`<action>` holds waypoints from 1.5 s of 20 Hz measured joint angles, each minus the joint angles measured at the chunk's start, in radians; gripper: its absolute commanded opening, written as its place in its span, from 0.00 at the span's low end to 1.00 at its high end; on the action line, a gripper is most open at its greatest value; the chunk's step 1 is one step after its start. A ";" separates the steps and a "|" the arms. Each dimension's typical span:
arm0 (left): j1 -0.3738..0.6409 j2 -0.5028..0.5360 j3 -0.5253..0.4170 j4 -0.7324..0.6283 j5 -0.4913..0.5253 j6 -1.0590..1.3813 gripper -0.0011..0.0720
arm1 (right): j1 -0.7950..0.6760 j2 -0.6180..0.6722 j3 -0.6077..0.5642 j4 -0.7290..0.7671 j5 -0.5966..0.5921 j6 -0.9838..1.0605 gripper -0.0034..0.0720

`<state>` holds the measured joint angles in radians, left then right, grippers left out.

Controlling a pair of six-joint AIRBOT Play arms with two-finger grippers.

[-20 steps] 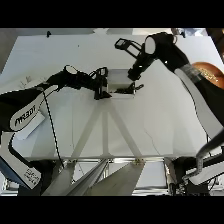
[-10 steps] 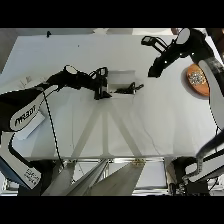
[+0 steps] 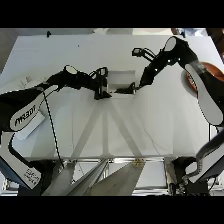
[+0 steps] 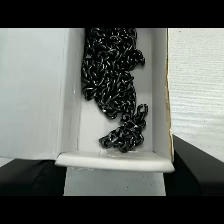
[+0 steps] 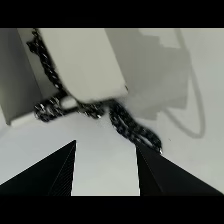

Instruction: Fold the box and place the chain.

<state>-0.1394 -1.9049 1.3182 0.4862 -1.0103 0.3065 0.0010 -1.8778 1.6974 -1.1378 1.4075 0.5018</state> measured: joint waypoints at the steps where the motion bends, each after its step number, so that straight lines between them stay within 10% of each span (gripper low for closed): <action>1: 0.000 0.000 0.000 0.000 0.000 0.000 0.60 | 0.008 -0.001 0.000 0.008 0.010 -0.003 0.59; 18: 0.000 0.000 0.000 0.000 0.000 0.000 0.60 | -0.012 0.054 -0.013 -0.016 -0.011 -0.034 0.59; 26: 0.000 0.000 0.000 0.000 0.000 0.000 0.60 | -0.011 0.228 -0.264 -0.030 -0.300 -0.172 0.60; 30: 0.000 0.000 0.000 0.000 0.000 0.000 0.60 | -0.011 0.241 -0.399 -0.006 -0.387 -0.333 0.78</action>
<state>-0.1394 -1.9049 1.3182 0.4862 -1.0103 0.3065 -0.0101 -1.6367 1.2984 -1.1442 1.0203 0.1692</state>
